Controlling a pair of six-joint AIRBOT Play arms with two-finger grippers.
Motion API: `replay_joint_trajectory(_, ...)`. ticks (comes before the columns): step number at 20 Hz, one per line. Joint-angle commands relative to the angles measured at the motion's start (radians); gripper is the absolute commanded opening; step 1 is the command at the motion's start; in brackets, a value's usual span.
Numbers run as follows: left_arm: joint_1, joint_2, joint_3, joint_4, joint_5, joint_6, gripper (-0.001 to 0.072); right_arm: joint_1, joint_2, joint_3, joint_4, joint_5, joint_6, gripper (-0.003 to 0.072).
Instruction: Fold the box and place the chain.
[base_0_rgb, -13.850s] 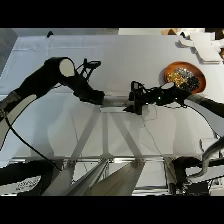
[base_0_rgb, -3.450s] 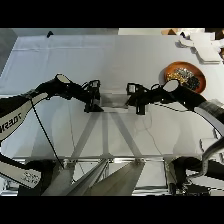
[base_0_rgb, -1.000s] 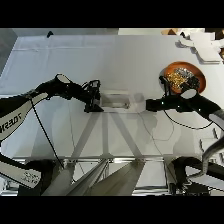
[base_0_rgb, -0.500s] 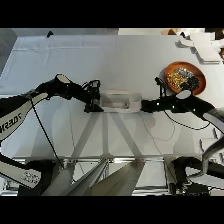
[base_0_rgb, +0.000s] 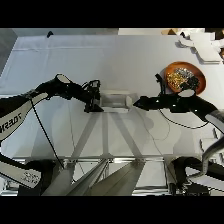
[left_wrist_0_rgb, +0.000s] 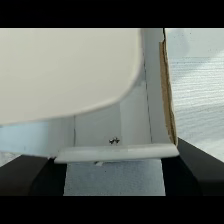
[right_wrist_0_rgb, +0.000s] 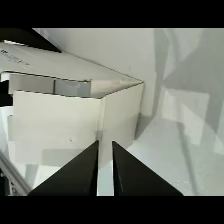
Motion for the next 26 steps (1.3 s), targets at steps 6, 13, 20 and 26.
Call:
replay_joint_trajectory(6,0.000,0.000,0.000,0.000,0.000,0.000,0.0257,0.001,0.002,0.000,0.034,0.000,-0.027,0.0364)
replay_joint_trajectory(13,0.000,0.000,0.000,0.000,0.000,0.000,0.0257,0.001,0.002,0.000,0.055,0.000,-0.072,0.0414)
replay_joint_trajectory(20,0.000,0.000,0.000,0.000,0.000,0.000,0.0257,0.090,0.002,0.000,0.017,-0.129,-0.073,0.0485)
replay_joint_trajectory(26,0.000,0.000,0.000,0.000,0.000,0.000,0.0257,0.140,0.002,0.000,0.021,-0.200,-0.071,0.0484)
